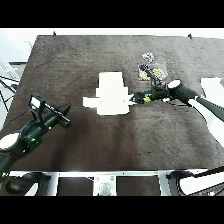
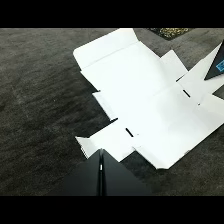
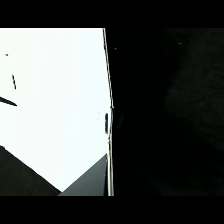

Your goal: Fold the box and place the chain.

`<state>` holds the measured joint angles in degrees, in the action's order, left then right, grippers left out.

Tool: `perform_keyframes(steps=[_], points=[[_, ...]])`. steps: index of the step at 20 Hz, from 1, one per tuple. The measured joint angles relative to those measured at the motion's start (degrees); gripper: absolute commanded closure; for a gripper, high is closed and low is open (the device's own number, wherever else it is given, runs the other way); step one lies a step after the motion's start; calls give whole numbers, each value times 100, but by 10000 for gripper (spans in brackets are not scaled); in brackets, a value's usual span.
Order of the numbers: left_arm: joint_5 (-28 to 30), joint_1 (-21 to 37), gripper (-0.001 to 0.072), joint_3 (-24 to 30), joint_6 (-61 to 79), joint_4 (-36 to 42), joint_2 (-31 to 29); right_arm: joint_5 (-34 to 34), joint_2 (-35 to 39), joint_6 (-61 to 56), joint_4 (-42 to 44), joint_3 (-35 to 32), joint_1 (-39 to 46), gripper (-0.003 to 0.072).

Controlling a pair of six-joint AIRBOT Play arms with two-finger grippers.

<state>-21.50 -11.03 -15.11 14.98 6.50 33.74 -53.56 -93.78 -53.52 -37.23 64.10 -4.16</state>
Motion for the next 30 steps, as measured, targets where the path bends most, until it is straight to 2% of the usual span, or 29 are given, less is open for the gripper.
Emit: perform_keyframes(steps=[3, 5, 6, 12, 15, 18, 24, 30], points=[[-11, 0, 680, 0, 2, 0, 2, 173, 33, -28, -22, 2, -118, 677], [-9, 0, 184, 0, 7, 0, 0, 216, 68, -85, -24, 0, -177, 676], [-9, 0, 232, 0, 4, 2, 0, 245, 81, -133, -26, 0, -186, 677], [85, 0, 235, -107, 221, 0, 2, 599, 149, -302, -31, -188, -286, 677], [372, 0, 235, -363, 299, 2, 37, 723, 162, -319, -24, -243, -308, 676], [643, 0, 234, -693, 385, 4, 365, 800, 166, -302, -31, -243, -321, 676], [625, 20, 235, -1705, 426, 2, 2124, 885, 166, -181, -70, -245, -328, 676], [70, 28, 235, -3276, -546, -164, 4127, 905, 166, -46, -79, -245, -345, 675]])
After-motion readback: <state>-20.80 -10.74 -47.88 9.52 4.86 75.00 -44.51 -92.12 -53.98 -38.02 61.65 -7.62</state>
